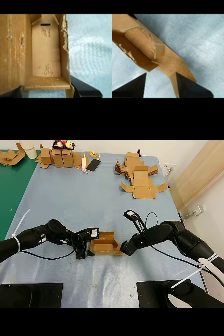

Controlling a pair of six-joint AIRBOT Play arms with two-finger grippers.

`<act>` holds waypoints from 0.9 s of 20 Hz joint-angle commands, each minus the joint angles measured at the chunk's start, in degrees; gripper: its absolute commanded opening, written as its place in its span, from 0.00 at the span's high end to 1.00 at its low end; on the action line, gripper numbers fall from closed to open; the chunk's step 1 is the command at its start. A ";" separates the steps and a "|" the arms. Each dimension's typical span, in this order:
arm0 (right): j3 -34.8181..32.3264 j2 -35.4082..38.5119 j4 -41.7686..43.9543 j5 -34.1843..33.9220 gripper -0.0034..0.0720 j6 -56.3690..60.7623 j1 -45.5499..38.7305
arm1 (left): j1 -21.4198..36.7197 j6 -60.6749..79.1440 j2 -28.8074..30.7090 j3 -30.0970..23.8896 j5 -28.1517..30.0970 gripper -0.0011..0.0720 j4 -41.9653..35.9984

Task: Fold the box.

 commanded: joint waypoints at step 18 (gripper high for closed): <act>0.02 0.04 6.58 1.27 0.20 0.44 0.07 | 0.04 -0.26 -1.22 -0.42 -0.50 0.44 0.55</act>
